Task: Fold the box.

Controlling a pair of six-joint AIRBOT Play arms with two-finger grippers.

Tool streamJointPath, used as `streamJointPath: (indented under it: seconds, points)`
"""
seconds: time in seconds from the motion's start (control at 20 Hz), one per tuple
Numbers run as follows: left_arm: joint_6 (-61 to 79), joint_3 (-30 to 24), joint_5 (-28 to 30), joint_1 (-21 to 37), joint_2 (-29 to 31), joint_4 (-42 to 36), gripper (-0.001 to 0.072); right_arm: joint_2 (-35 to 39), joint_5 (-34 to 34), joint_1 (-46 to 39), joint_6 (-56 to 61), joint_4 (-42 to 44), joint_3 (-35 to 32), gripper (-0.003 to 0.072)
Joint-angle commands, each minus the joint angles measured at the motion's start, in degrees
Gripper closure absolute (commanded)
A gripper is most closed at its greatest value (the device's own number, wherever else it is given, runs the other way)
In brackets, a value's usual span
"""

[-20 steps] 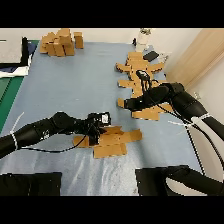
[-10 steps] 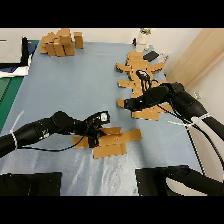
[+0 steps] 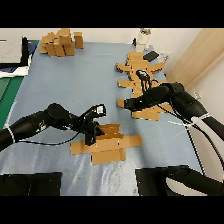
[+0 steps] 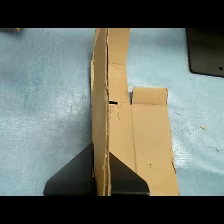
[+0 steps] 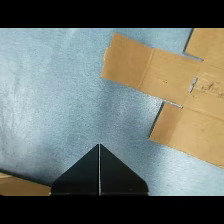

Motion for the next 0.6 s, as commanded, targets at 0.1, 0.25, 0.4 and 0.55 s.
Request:
streamJointPath:
  seconds: [0.1, 0.25, 0.4, 0.55]
  points:
    - [0.11, 0.28, -1.6, 0.35, -1.01, -0.11, 0.0697, 0.0, 0.13, 0.07, 0.02, 0.02, 0.04, 0.0684]
    - [0.57, 0.28, -2.49, 0.35, -1.16, -0.09, 0.0697, 0.0, 0.15, 0.07, 0.02, 0.0, 0.04, 0.0684]
    - [0.55, 0.28, -3.39, 0.35, -1.25, 0.17, 0.0697, 0.0, 0.13, 0.07, 0.02, 0.0, 0.04, 0.0684]
    - [0.52, 0.26, -3.5, 0.35, -1.4, 0.37, 0.0697, 0.0, 0.15, 0.07, 0.02, 0.0, 0.04, 0.0684]
